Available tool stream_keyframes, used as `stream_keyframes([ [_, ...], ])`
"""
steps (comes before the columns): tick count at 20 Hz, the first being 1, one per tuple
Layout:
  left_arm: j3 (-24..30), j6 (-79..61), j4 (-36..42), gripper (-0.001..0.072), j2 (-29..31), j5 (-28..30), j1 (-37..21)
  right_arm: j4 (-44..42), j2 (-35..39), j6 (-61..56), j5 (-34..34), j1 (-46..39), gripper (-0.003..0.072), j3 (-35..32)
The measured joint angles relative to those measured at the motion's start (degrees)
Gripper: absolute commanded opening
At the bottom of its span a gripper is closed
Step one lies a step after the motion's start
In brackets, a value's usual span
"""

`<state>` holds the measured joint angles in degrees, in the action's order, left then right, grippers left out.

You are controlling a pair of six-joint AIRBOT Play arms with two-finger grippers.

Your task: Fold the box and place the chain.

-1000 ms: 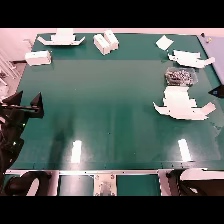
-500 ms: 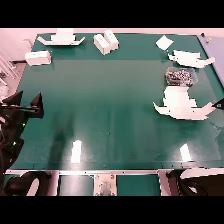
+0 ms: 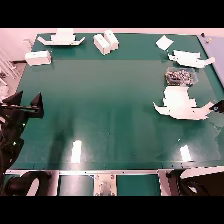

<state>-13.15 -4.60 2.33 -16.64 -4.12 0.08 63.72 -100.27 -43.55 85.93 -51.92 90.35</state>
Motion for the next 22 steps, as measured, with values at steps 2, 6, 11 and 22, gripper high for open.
stream_keyframes([
  [2,0.00,0.04,0.00,0.0708,0.00,0.00,0.00,-0.02,-0.09,0.13,0.48,0.00,0.0516,1.53],
  [6,0.00,0.11,0.00,0.0708,0.00,0.00,0.00,-0.20,-0.98,0.20,0.72,0.00,0.0517,2.95],
  [11,0.00,0.11,0.00,0.0708,-0.02,0.00,0.00,-1.36,-3.45,0.33,0.70,0.00,0.0515,3.34],
  [22,0.00,0.11,0.00,0.0708,0.00,0.00,0.00,-3.61,-9.73,0.57,4.11,-0.02,0.0491,3.41],
])
